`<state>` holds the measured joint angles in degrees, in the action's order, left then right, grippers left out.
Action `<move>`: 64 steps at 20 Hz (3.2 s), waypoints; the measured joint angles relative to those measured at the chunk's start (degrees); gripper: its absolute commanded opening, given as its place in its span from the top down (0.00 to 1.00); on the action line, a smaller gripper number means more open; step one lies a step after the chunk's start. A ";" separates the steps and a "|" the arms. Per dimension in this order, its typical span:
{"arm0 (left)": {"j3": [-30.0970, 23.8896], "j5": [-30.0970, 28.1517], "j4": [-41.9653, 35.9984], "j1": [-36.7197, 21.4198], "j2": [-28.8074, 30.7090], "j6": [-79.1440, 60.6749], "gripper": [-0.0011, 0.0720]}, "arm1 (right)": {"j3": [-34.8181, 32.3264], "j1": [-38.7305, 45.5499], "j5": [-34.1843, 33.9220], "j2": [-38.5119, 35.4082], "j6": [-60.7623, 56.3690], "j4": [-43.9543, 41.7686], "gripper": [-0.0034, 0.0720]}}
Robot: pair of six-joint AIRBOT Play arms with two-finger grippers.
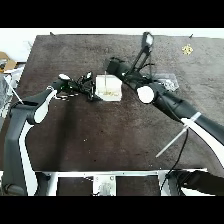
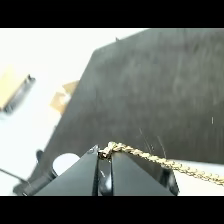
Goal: Fold the box and place the chain.
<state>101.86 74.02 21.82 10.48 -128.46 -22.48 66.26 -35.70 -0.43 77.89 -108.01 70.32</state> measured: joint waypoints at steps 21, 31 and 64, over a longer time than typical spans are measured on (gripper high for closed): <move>0.00 0.00 0.00 0.00 0.00 0.00 0.34 | -4.63 18.43 26.21 2.10 -1.31 9.99 0.39; 0.00 0.00 0.00 0.00 0.00 0.00 0.34 | -11.04 29.16 13.25 10.80 -2.75 -1.29 0.51; 0.00 0.00 0.00 0.00 0.00 0.02 0.34 | -2.40 3.15 -9.14 -8.50 1.53 5.03 0.96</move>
<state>101.86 74.02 21.82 10.48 -128.46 -22.46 63.86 -32.56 -9.56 69.38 -106.48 75.35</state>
